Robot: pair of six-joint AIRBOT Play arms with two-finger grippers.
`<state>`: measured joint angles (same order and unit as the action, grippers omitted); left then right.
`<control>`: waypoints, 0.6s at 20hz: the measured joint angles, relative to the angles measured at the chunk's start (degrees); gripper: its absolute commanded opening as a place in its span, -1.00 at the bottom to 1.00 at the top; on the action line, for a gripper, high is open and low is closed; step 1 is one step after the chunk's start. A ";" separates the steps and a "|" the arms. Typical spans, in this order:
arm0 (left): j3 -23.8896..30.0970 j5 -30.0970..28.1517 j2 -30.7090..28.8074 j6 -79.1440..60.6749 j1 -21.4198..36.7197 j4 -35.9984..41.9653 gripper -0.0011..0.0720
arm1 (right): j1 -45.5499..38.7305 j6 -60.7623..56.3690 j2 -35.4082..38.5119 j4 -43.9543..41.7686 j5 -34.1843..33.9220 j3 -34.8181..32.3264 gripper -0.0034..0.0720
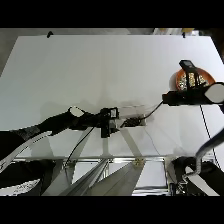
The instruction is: Fold the box and place the chain.
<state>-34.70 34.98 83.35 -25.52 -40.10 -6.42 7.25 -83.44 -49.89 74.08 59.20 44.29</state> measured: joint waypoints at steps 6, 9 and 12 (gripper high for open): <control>0.00 0.09 0.00 0.02 0.00 0.00 0.04 | 7.17 1.22 5.90 -1.62 4.44 0.00 -0.87; 0.00 0.24 0.00 0.02 0.02 0.00 0.04 | 10.47 1.38 6.56 -2.12 5.14 0.00 -0.87; 0.00 0.39 0.00 0.02 0.02 0.00 0.04 | 13.22 1.42 6.82 -2.34 5.29 0.00 -0.87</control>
